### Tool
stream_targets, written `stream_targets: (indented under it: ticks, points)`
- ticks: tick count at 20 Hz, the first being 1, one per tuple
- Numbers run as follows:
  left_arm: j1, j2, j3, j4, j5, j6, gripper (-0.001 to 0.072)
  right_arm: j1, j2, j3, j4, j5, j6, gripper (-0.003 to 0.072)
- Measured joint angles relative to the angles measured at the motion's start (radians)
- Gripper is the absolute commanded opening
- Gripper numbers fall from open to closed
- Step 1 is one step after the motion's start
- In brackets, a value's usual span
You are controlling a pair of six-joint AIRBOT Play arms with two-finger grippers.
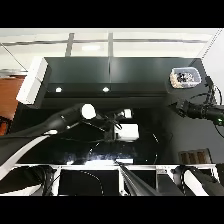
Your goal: Fold the box and place the chain.
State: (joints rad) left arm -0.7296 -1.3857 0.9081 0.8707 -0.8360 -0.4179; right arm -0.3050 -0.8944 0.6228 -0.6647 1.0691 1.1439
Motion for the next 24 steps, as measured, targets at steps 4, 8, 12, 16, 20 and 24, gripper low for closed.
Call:
stream_targets:
  ticks: [4,8,12,16,20,24]
  points:
    - [0.218,0.153,-0.101,0.176,-0.053,-0.206,0.0334,0.0,0.0,0.0,0.0,0.0,0.0,0.0045]
    - [0.592,0.331,-0.23,0.27,-0.176,-0.35,0.0335,0.0,0.0,0.0,-0.002,0.002,-0.015,0.0045]
    - [0.98,0.425,-0.278,0.354,-0.311,-0.412,0.0335,0.0,0.0,0.0,-0.004,0.002,-0.034,0.0045]
    - [1.278,0.451,-0.282,0.402,-0.321,-0.415,0.0335,0.0,0.0,0.0,-0.016,0.003,-0.041,0.0045]
    - [1.427,0.455,-0.28,0.424,-0.231,-0.335,0.0335,0.0,0.0,0.0,-0.021,0.002,-0.043,0.0045]
    - [1.496,0.412,-0.246,0.411,-0.13,-0.232,0.0353,0.0,0.0,0.0,-0.024,-0.003,-0.042,0.0045]
